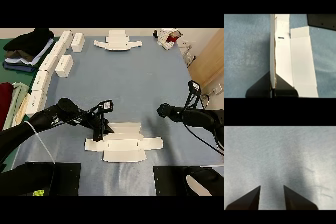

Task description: Fold the box.

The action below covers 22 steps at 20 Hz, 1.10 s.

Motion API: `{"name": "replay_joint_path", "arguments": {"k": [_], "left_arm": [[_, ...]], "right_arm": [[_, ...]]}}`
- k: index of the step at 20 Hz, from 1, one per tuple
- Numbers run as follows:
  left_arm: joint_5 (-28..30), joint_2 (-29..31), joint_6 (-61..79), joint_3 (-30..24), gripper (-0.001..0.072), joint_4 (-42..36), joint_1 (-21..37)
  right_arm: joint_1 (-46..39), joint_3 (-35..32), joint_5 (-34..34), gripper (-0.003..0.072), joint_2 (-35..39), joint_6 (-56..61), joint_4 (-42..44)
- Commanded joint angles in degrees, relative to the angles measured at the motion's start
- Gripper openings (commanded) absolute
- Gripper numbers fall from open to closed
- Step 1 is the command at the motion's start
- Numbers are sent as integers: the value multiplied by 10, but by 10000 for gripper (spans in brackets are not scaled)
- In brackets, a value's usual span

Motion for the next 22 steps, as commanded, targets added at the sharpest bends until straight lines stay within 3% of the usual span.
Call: {"name": "replay_joint_path", "arguments": {"k": [1,10,11,13,15,22], "left_arm": [[-12,-1,-16,0,14,1,-1],[-28,-4,-16,-7,14,2,-1],[-28,-4,-16,-7,14,1,-1],[-28,-4,-16,-7,14,1,-1],[-28,-4,-16,-7,14,1,-1],[-28,-4,-16,-7,14,1,-1]], "right_arm": [[0,0,-1,457,0,0,5],[0,0,-15,444,0,0,19],[0,0,-20,388,0,0,33],[0,1,-46,117,3,-7,66],[3,3,-95,5,10,-50,112],[111,5,-247,4,106,-51,129]]}}
